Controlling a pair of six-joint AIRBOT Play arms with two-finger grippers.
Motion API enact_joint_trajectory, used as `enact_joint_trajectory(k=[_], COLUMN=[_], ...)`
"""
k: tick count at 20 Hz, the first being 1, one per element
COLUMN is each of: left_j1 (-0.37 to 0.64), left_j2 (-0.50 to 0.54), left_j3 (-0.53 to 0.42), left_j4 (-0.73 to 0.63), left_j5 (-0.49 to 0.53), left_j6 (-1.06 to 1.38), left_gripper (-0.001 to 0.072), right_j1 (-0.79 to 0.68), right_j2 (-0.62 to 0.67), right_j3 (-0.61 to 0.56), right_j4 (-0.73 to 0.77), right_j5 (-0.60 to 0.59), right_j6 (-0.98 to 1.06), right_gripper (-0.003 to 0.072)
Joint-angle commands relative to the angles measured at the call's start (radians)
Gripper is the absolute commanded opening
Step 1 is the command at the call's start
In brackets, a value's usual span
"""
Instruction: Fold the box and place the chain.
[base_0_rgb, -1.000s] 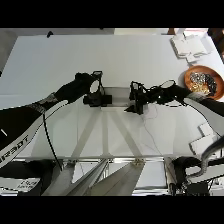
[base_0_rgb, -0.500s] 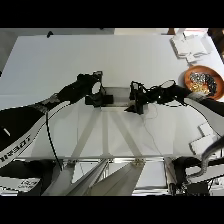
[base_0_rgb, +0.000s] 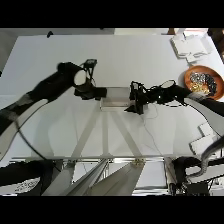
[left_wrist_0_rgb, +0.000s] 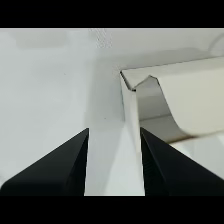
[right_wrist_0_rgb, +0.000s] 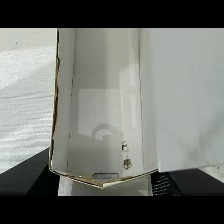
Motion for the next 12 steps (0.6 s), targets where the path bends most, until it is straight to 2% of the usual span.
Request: enact_joint_trajectory(k=[1,3,5,6,7,10,12], left_j1=[0.038,0.062,0.101,0.12,0.137,0.155,0.175], left_j2=[0.106,0.114,0.112,0.112,0.112,0.102,0.079], left_j3=[0.0,0.0,-0.032,-0.061,-0.1,-0.21,-0.26], left_j4=[-0.02,-0.054,-0.135,-0.179,-0.21,-0.222,-0.305], left_j5=[-0.095,-0.186,-0.184,-0.15,-0.099,0.071,0.171], left_j6=[0.249,0.527,0.827,0.954,1.064,1.228,1.367], left_gripper=[0.0357,0.0357,0.0359,0.0395,0.0499,0.0705,0.0701], right_j1=[0.0,0.0,0.0,0.0,0.0,0.0,0.0], right_j2=[0.0,0.0,0.0,0.0,0.0,0.0,0.0], right_j3=[0.001,0.001,0.001,0.001,0.001,0.001,0.001], right_j4=[0.001,0.001,0.001,0.001,0.001,0.001,0.001], right_j5=[0.0,0.0,0.0,0.0,0.0,0.0,0.0], right_j6=[0.0,0.0,0.0,0.0,0.0,0.0,0.0], right_gripper=[0.0399,0.0399,0.0399,0.0399,0.0399,0.0399,0.0399])
